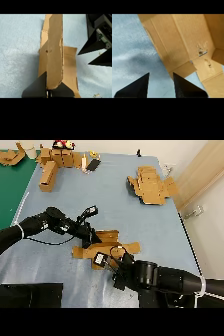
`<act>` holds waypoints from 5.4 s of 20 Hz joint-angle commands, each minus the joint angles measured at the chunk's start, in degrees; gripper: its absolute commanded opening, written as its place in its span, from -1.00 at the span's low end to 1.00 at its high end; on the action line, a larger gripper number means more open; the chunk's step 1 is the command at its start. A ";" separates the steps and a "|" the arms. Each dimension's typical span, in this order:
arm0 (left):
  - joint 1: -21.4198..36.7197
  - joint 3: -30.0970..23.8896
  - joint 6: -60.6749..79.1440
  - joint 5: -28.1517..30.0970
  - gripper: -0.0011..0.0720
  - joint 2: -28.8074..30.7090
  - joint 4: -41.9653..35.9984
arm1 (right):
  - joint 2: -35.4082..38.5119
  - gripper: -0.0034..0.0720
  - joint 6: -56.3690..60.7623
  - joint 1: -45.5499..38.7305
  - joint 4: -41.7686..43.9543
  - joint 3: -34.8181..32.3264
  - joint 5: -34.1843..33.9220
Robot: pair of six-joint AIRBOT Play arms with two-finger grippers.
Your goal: Fold the box.
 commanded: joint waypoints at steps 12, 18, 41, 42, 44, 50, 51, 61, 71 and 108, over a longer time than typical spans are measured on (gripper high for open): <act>0.00 -0.04 -1.62 -1.20 -0.94 0.04 3.21 | -5.16 0.26 10.60 1.33 -19.19 1.05 3.85; 1.36 -0.04 -1.90 0.83 -0.94 0.04 4.81 | -5.18 0.26 10.58 1.33 -19.23 1.49 3.48; 2.12 1.53 0.70 -7.89 -0.94 -0.70 4.83 | -5.16 0.26 10.54 1.36 -19.19 1.62 3.91; 2.12 1.53 0.70 -7.63 -0.94 -0.70 4.83 | -5.16 0.26 10.54 1.36 -19.21 1.62 3.93; 2.14 1.53 0.72 -6.91 -0.94 -0.87 4.85 | -5.16 0.26 10.54 1.36 -19.21 1.62 3.96; 2.27 1.53 -0.15 -5.29 -0.94 -1.49 4.81 | -5.16 0.26 10.54 1.36 -19.19 1.62 3.96; 2.25 1.53 -0.15 -4.42 -0.94 -1.51 4.83 | -5.16 0.26 10.54 1.36 -19.19 1.62 3.93; 2.25 1.53 -0.13 -3.61 -0.94 -1.51 4.81 | -5.18 0.26 10.51 1.36 -19.52 1.62 3.96; 2.25 1.53 -0.13 -3.63 -0.94 -1.51 4.81 | -4.92 0.27 10.51 1.33 -20.00 1.64 3.91; 2.25 1.53 -0.13 -3.63 -0.94 -1.51 4.81 | -8.83 0.97 -76.65 -35.36 44.72 2.34 9.44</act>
